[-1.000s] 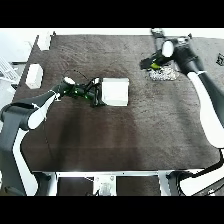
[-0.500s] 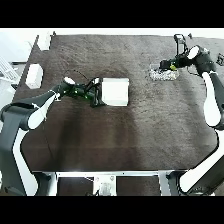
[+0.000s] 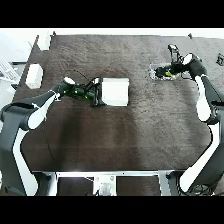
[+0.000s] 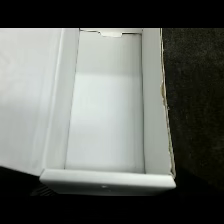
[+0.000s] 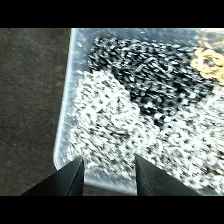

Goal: Fold the box and place the chain.

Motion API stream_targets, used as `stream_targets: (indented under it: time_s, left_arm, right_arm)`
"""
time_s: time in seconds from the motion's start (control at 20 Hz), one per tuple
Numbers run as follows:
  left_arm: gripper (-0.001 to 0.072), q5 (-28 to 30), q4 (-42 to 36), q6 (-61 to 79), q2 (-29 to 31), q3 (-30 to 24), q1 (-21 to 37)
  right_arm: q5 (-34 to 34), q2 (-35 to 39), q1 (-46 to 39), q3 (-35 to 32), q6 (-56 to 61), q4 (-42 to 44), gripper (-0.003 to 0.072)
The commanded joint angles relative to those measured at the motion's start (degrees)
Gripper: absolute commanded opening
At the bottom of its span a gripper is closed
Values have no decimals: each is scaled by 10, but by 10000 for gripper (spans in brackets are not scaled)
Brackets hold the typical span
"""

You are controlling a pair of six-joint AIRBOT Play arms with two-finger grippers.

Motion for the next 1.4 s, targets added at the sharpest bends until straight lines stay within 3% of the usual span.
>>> stream_targets:
  time_s: [0.0, 0.05, 0.15, 0.2, 0.85, 1.35]
  left_arm:
    - [349, 0, -1, 0, 0, 0, 0]
    - [348, 0, -1, 0, 0, 0, 0]
    - [349, 0, -1, 0, 0, 0, 0]
    - [349, 0, -1, 0, 0, 0, 0]
    - [348, 0, -1, 0, 0, 0, 0]
    - [349, 0, -1, 0, 0, 0, 0]
  right_arm:
    - [7, -16, 3, 1, -3, 13, 385]
    - [7, -19, 5, 1, -3, 15, 305]
    - [8, -19, 11, 2, -3, 12, 51]
    - [14, -18, 13, 8, -1, 12, 7]
    - [41, 106, 15, 28, 37, -33, 6]
    - [38, 296, 39, 28, 31, -33, 5]
